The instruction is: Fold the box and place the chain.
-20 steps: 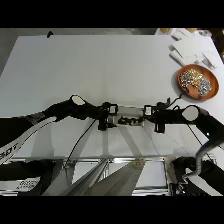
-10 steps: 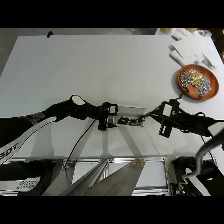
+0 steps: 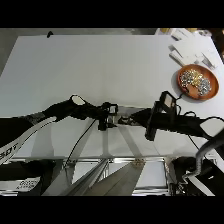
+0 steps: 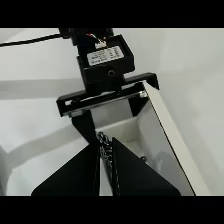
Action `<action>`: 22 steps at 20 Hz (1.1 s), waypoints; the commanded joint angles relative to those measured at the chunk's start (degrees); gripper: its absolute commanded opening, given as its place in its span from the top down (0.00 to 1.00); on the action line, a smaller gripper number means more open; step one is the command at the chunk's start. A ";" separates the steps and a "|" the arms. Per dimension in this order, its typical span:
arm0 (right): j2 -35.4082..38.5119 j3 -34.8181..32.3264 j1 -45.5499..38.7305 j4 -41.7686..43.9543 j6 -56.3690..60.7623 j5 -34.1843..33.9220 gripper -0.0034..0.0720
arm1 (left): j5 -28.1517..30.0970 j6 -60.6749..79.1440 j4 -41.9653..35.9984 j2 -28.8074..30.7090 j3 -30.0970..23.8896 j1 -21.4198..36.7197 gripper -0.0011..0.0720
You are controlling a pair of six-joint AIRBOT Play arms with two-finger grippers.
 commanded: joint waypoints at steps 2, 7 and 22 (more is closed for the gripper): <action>-9.40 0.04 5.27 -3.89 1.57 -10.32 0.88 | 0.02 0.00 0.00 -0.02 0.00 0.02 0.64; -9.18 1.42 2.84 -13.64 5.29 -7.41 0.65 | 0.00 0.00 0.00 -0.02 0.00 0.02 0.64; -18.38 1.16 -14.05 -28.28 -18.56 5.27 0.77 | 0.02 0.00 0.00 -0.02 0.00 0.02 0.64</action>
